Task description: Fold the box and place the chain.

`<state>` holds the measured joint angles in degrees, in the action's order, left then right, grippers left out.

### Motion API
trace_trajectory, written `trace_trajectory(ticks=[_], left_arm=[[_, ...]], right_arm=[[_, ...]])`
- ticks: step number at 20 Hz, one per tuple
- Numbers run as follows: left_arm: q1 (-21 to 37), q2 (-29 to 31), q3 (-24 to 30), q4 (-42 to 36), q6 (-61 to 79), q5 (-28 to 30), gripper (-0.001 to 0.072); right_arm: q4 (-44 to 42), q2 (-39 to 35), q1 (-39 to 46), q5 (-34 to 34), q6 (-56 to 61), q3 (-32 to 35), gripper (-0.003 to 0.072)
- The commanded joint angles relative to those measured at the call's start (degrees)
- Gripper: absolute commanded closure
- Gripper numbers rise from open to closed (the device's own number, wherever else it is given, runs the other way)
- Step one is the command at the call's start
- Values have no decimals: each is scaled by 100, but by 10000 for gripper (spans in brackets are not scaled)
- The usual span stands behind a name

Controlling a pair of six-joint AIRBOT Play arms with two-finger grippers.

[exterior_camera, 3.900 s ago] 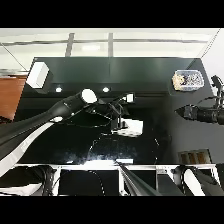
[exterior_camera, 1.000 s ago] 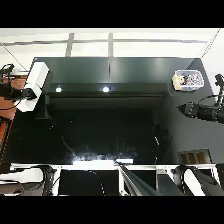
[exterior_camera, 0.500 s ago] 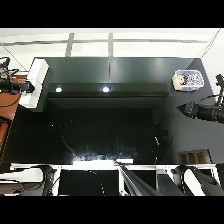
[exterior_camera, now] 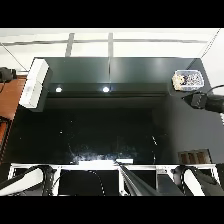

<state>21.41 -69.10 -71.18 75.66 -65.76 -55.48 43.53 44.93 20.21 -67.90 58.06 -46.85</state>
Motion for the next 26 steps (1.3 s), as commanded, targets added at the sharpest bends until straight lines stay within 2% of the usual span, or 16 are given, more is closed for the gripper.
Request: trace_trajectory(ticks=[1, 3, 5, 7, 9, 12, 26], left_arm=[[-564, 1049, 389, -474, -219, -179, 687], [-1185, 1851, 1270, -522, -216, 723, 686], [-1650, 2544, 2312, -520, -216, 1526, 685], [-1902, 3036, 3237, -520, -216, 1943, 685], [-1928, 3298, 3786, -520, -214, 2046, 684], [-1923, 3388, 4024, -586, -216, 2039, 683], [-1921, 3383, 4046, -586, -216, 2046, 683]], right_arm=[[98, -83, -769, 457, -44, -295, 676], [542, -74, -1438, 1447, -391, -98, 675], [1176, -72, -1755, 2885, -498, 341, 676], [1340, -72, -1696, 3952, -498, 826, 675], [1414, -72, -1567, 4310, -498, 1145, 675], [1394, -74, -1486, 3978, -496, 1211, 674], [1392, -74, -1486, 3963, -496, 1211, 675]])
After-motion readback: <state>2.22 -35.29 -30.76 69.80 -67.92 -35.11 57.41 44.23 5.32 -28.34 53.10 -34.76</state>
